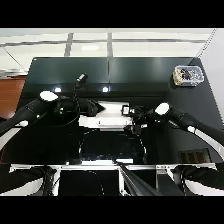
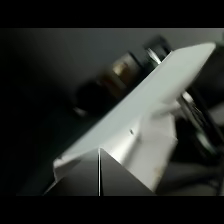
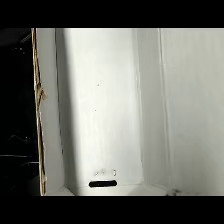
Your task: Fold the box and place the chain.
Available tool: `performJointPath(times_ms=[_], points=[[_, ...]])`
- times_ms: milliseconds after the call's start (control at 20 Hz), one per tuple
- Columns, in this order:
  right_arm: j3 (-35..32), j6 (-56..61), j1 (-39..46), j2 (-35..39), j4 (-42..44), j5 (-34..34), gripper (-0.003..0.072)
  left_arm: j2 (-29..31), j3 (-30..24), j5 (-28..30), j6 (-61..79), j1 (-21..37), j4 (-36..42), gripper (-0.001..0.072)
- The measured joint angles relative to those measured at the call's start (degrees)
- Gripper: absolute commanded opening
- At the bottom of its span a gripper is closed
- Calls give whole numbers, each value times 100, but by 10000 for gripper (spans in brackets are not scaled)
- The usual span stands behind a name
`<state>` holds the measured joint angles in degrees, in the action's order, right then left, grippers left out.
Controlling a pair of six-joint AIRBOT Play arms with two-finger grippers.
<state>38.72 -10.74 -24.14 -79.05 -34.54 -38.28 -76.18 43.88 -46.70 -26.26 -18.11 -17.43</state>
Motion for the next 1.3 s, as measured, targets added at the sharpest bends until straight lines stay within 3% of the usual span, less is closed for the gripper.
performJointPath(times_ms=[150,500,750,900,950,1000,1050,1300], points=[[0,0,0,0,0,-2,13,-240,-2,411,87,22,55,27],[0,-2,0,0,-4,-11,13,-728,66,216,42,94,-179,25],[0,-2,0,0,-4,-9,13,-55,520,-282,-240,540,-1248,28],[0,-2,0,0,-2,-9,13,494,431,-824,-125,761,-1596,32],[0,-2,0,0,-2,-7,13,601,358,-1071,61,798,-1657,177],[0,-2,0,0,-2,-7,13,678,260,-1272,319,815,-1746,508],[0,-2,0,0,-2,-7,13,734,140,-1405,656,815,-1888,706],[0,0,0,0,-2,-4,13,782,-372,-966,2420,525,-2586,691]])
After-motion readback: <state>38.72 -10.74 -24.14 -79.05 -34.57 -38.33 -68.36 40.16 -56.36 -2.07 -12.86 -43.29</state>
